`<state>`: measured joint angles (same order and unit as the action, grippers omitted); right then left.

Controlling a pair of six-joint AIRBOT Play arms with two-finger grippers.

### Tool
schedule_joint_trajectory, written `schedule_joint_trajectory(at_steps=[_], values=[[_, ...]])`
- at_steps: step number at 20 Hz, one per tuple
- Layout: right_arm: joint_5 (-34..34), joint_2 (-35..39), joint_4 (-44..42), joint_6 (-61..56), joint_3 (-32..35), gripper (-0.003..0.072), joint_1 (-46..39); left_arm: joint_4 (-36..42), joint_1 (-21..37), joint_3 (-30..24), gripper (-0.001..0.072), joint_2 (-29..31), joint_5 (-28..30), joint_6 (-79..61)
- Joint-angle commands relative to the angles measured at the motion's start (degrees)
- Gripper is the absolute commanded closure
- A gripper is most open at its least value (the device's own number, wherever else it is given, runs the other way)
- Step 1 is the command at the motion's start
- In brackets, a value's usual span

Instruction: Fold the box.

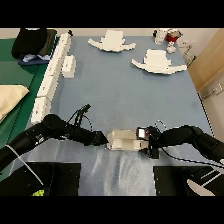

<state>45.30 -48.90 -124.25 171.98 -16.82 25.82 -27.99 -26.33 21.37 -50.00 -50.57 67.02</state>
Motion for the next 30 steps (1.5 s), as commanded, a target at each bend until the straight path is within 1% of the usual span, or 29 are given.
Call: schedule_joint_trajectory(at_steps=[1, 3, 5, 7, 8, 9, 11, 14, 15, 17, 18, 24, 26, 28, 30], values=[[0.0, 0.0, 0.0, 0.0, 0.0, 0.0251, 0.0, 0.2, 0.0, 0.2, 0.0185, 0.1, 0.2, 0.0], [0.0, 0.0, 0.0, 0.0, 0.0, 0.0251, 0.0, 0.5, 0.0, 0.2, 0.0184, 0.0, 2.1, 0.0], [0.0, 0.0, 0.0, 0.0, 0.0, 0.0250, 0.0, 2.0, -0.2, 0.2, 0.0185, 0.0, 2.6, -0.1], [0.0, 0.0, 0.0, 0.0, 0.0, 0.0250, 0.0, 2.0, -2.4, 0.4, 0.0185, 0.0, 3.5, 0.4], [0.0, 0.0, 0.0, 0.0, 0.0, 0.0250, 0.0, 1.3, -4.2, 0.7, 0.0186, 0.0, 5.2, 2.0], [0.0, 0.0, 0.0, 0.0, 0.0, 0.0251, 0.0, -0.8, -6.5, 1.5, 0.0186, 0.0, 7.8, 5.5], [0.0, 0.0, 0.0, 0.0, 0.0, 0.0251, 0.0, -8.6, -11.3, 3.6, 0.0186, -0.5, 12.0, 15.3], [0.0, 0.0, 0.0, 0.0, 0.0, 0.0251, 0.0, -20.6, -17.8, 7.9, 0.0190, -3.6, 13.0, 28.9], [0.0, 0.0, 0.0, 0.0, 0.0, 0.0251, 0.0, -24.3, -19.8, 9.6, 0.0230, -5.2, 13.1, 34.0], [0.0, 0.0, 0.0, 0.0, 0.0, 0.0250, 0.0, -30.5, -23.1, 13.1, 0.0230, -8.7, 12.9, 42.2], [0.0, 0.0, 0.0, 0.0, 0.0, 0.0251, 0.0, -33.6, -24.5, 15.0, 0.0230, -10.4, 12.0, 45.9], [0.0, 0.0, 0.0, 0.0, 0.0, 0.0251, 0.0, -52.0, -33.0, 26.6, 0.0235, -19.6, 1.4, 69.9], [0.0, 0.0, 0.0, 0.0, 0.0, 0.0251, 0.0, -57.1, -35.8, 30.3, 0.0235, -22.3, -3.0, 76.1], [0.0, 0.0, 0.0, 0.0, 0.0, 0.0250, 0.0, -61.0, -38.0, 33.5, 0.0235, -24.9, -6.3, 80.7], [0.0, 0.0, 0.0, 0.0, 0.0, 0.0251, 0.0, -62.2, -39.5, 36.4, 0.0235, -28.1, -8.7, 81.5]])
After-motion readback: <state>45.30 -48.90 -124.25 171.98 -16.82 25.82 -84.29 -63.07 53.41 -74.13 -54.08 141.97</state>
